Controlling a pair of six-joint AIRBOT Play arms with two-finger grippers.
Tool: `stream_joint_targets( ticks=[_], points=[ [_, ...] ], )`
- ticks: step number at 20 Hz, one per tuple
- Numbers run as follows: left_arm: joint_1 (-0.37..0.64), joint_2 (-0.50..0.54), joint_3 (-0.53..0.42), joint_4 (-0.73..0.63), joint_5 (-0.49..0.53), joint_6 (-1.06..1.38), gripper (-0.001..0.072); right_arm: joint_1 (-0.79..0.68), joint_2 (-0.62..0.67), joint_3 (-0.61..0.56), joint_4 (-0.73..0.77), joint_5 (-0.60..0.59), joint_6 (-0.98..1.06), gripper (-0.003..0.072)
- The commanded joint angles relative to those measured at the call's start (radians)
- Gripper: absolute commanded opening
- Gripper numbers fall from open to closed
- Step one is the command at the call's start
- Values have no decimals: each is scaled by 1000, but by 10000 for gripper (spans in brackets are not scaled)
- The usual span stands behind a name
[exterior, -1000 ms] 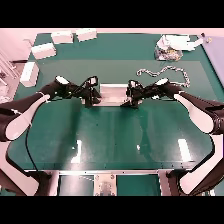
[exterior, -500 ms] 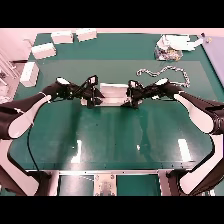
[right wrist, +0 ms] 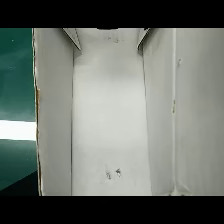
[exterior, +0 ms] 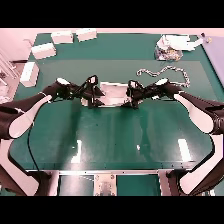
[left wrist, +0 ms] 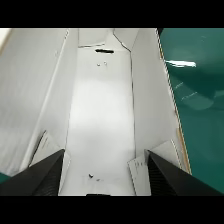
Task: Fold the box and place the chain.
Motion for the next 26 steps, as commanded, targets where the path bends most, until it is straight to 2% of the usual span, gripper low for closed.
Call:
stream_joint_targets(
  ticks=[1, 4, 5, 6, 7, 8, 9, 10, 11, 12, 16, 21, 26],
  points=[
    [0, -1, 0, -1, 3, -3, 624, 0, 0, 0, 1, 0, 1, 590],
    [0, 0, 1, -1, 4, -3, 622, 0, 0, 0, 1, 0, 1, 590],
    [0, 0, 1, -2, 5, 3, 608, 0, 0, 0, 1, 0, 1, 590],
    [0, 0, 1, -2, 3, 18, 557, 0, 0, 0, 1, 0, 1, 590],
    [0, 0, 1, -2, 4, 24, 428, 0, 0, 0, 1, 0, 1, 590],
    [2, 1, 1, -2, 7, 34, 354, 0, 0, 0, 1, 0, 1, 590],
    [2, 2, 1, -2, 8, 42, 357, 0, 0, 0, 1, 0, 1, 590],
    [2, 3, 1, -2, 23, 42, 246, 0, 0, 0, 1, 0, 1, 590],
    [2, 3, 1, -2, 26, 50, 93, 0, 0, 0, 1, 0, 1, 590],
    [2, 3, 1, -2, 27, 56, 51, 0, 0, 0, 1, 0, 1, 590],
    [26, 6, 1, -3, 25, 60, 49, 0, 0, 0, 1, 0, 1, 590],
    [108, 24, 1, -8, -60, 68, 49, 0, 0, 0, 1, 0, 1, 590],
    [173, 72, 1, -10, -76, 67, 48, 0, 0, 0, 1, 0, 1, 590]
  ],
)
